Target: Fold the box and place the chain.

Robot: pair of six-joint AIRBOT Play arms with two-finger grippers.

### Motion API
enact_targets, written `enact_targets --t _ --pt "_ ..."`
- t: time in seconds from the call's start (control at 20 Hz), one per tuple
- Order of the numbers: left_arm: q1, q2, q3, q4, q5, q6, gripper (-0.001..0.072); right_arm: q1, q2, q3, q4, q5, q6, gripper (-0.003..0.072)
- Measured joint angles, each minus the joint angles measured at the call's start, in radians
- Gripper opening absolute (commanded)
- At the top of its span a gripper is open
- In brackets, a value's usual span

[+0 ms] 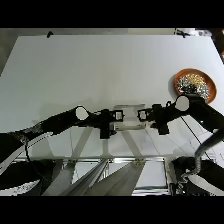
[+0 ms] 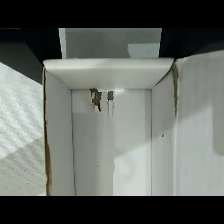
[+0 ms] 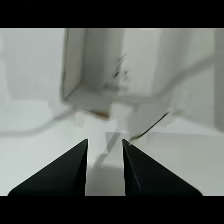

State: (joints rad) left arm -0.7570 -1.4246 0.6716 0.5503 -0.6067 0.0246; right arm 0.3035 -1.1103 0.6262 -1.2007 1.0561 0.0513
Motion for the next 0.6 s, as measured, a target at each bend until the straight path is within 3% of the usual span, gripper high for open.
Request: enact_targets --t 0.05,0.15,0.2,0.6 --pt "0.000 0.000 0.000 0.000 0.000 0.000 0.0491 0.000 -0.002 0.000 0.032 -0.024 0.000 0.0211" --pt "0.000 0.000 0.000 0.000 0.000 0.000 0.0491 0.000 -0.004 0.000 0.073 -0.052 -0.003 0.0077" --pt "0.000 0.000 0.000 0.000 0.000 -0.002 0.0491 0.000 -0.005 0.000 0.083 -0.057 -0.003 0.0052" --pt "0.000 0.001 0.000 0.000 0.000 -0.001 0.0491 0.043 -0.006 -0.035 0.079 -0.087 -0.008 0.0057"
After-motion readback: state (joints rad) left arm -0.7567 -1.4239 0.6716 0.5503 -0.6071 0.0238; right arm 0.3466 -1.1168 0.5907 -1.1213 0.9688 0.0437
